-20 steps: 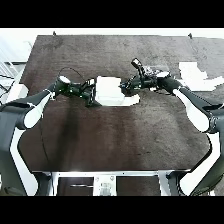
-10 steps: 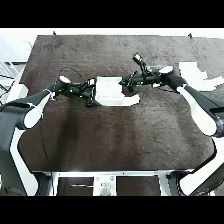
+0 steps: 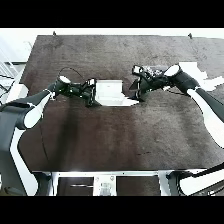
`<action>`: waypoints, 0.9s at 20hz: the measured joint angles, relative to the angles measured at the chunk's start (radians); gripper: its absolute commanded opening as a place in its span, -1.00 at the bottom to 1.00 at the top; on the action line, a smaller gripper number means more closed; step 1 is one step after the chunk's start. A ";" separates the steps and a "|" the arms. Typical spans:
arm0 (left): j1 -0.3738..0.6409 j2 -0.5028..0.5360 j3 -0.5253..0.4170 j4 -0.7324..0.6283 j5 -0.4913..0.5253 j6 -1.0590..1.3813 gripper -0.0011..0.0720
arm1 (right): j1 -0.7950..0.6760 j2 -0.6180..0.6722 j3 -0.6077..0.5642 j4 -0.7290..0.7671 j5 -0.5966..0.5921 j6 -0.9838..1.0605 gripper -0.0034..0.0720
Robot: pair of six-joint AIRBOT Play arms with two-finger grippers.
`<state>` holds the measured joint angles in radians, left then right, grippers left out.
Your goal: Fold the box and place the chain.
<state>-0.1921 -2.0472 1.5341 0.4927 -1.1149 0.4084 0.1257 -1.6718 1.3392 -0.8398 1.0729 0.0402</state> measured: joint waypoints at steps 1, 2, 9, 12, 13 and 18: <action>0.000 0.000 0.000 0.000 0.000 0.000 0.33 | 0.009 0.000 -0.013 -0.009 -0.022 -0.013 0.66; 0.000 0.000 0.000 0.000 0.000 0.000 0.33 | 0.019 -0.002 -0.022 -0.015 -0.041 -0.023 0.65; 0.000 0.000 0.000 0.000 0.000 0.000 0.33 | 0.078 -0.030 -0.045 -0.035 -0.153 -0.048 0.17; 0.000 0.000 0.000 0.000 0.000 0.000 0.33 | 0.098 -0.036 -0.047 -0.034 -0.171 -0.051 -0.01; 0.000 0.000 0.000 0.000 0.000 0.000 0.33 | 0.104 -0.038 -0.047 -0.034 -0.174 -0.051 -0.12; 0.001 0.000 0.000 0.001 0.002 0.000 0.33 | 0.143 -0.047 -0.047 -0.026 -0.208 -0.054 -0.30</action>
<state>-0.1913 -2.0468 1.5341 0.4934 -1.1126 0.4088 0.2691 -1.7184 1.2922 -0.8661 0.8650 -0.0135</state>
